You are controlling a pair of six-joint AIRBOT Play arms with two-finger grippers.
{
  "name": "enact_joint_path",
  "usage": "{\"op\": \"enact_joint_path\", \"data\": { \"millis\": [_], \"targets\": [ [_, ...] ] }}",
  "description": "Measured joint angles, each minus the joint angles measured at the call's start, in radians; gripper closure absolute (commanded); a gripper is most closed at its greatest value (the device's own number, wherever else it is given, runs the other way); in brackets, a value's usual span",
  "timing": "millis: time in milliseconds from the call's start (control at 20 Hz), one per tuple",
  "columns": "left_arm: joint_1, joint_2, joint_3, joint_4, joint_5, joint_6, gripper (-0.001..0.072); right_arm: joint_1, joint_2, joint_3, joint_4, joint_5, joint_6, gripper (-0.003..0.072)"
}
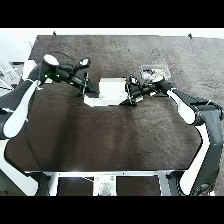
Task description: Fold the box and place the chain.
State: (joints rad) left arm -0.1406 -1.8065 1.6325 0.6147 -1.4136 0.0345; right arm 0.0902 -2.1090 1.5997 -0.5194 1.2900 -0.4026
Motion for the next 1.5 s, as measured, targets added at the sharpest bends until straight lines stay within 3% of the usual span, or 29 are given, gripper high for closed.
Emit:
{"op": "enact_joint_path", "data": {
  "millis": [150,400,800,1150,1500],
  "targets": [
    [0.031,0.086,-0.084,-0.013,0.041,-0.127,0.0696,0.000,0.000,0.000,0.000,0.000,0.000,0.0107],
    [0.101,0.225,-0.322,-0.022,0.275,-0.443,0.0695,0.000,0.000,0.000,0.000,0.000,0.000,0.0106],
    [0.158,0.272,-0.553,-0.020,0.453,-0.794,0.0691,0.000,0.000,0.000,0.000,0.000,0.000,0.0106],
    [0.144,0.259,-0.609,-0.031,0.505,-0.985,0.0689,0.000,0.000,0.000,0.000,0.000,0.000,0.0107],
    [0.050,0.138,-0.571,-0.068,0.551,-1.085,0.0689,0.000,0.000,0.000,0.000,0.001,0.000,0.0107]
  ]
}}
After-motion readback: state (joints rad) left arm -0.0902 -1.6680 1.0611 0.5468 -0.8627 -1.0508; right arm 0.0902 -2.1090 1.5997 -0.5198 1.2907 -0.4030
